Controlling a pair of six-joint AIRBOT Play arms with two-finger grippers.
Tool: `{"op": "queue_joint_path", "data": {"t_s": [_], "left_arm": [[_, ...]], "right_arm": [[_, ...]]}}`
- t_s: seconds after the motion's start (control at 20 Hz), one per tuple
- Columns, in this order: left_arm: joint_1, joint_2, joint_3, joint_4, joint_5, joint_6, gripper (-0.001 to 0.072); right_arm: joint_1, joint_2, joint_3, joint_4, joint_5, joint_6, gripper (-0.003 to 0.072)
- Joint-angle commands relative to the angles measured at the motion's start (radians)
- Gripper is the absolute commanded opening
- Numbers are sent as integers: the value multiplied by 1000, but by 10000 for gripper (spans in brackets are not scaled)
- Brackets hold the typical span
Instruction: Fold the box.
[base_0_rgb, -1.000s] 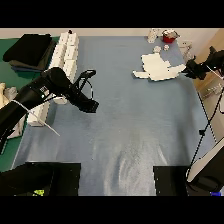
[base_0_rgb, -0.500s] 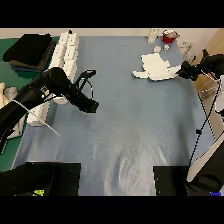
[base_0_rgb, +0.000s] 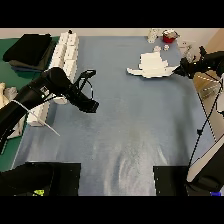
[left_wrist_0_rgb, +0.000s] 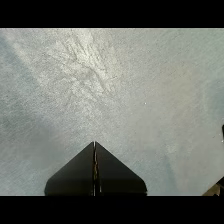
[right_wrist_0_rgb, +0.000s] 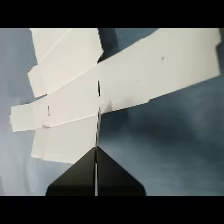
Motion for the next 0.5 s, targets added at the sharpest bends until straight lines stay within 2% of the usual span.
{"op": "queue_joint_path", "data": {"t_s": [0.0, 0.15, 0.45], "left_arm": [[0, -1, 0, 0, 0, 0, 14], [0, -1, 0, 0, 0, 0, 13], [0, -1, 0, 0, 0, 0, 13]], "right_arm": [[23, 107, -115, 15, -53, -8, -3], [55, 241, -329, 11, -65, -13, -3], [139, 607, -908, 8, 25, -35, -2]]}}
